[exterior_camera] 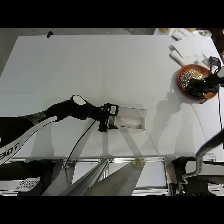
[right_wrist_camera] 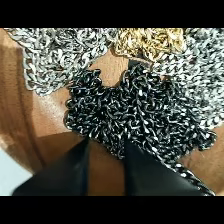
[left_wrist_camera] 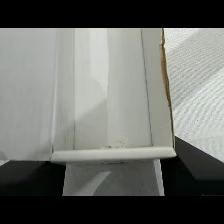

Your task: Fold the box and place the chain.

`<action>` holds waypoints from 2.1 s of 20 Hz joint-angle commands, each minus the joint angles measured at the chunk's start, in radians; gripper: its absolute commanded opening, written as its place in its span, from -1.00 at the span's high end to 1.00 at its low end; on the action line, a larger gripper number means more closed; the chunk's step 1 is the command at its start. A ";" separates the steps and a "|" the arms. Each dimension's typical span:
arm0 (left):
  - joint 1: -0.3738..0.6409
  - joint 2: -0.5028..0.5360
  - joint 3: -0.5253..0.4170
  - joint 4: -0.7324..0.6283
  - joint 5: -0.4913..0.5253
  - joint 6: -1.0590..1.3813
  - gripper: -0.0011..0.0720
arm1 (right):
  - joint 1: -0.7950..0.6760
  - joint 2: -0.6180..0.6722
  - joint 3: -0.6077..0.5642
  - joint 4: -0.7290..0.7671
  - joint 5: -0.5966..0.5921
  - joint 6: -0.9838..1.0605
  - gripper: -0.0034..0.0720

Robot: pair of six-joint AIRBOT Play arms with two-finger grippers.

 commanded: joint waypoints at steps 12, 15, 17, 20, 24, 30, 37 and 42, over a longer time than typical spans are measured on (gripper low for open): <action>0.001 0.000 0.001 0.000 0.000 0.000 0.87 | 0.014 0.208 0.001 0.008 0.183 -0.082 0.87; 0.001 0.000 0.001 0.000 0.000 0.000 0.87 | 0.042 0.387 0.001 0.047 0.287 -0.111 0.87; 0.001 0.000 0.001 0.000 0.000 0.000 0.87 | 0.068 0.509 0.001 0.093 0.345 -0.116 0.87; 0.001 0.000 0.001 0.000 0.000 0.000 0.87 | 0.111 0.674 0.001 0.177 0.412 -0.116 0.87; 0.001 0.000 0.001 0.000 0.000 0.000 0.87 | 0.180 0.838 0.000 0.277 0.518 -0.116 0.87; 0.001 0.000 0.001 0.000 0.000 0.000 0.87 | 0.319 0.969 -0.043 0.369 0.596 -0.112 0.87; 0.001 0.000 0.001 0.000 0.000 0.000 0.87 | 0.537 0.979 -0.205 0.431 0.507 -0.122 0.87; 0.001 0.000 0.001 0.000 0.000 0.000 0.87 | 0.717 0.975 -0.328 0.453 0.294 -0.125 0.86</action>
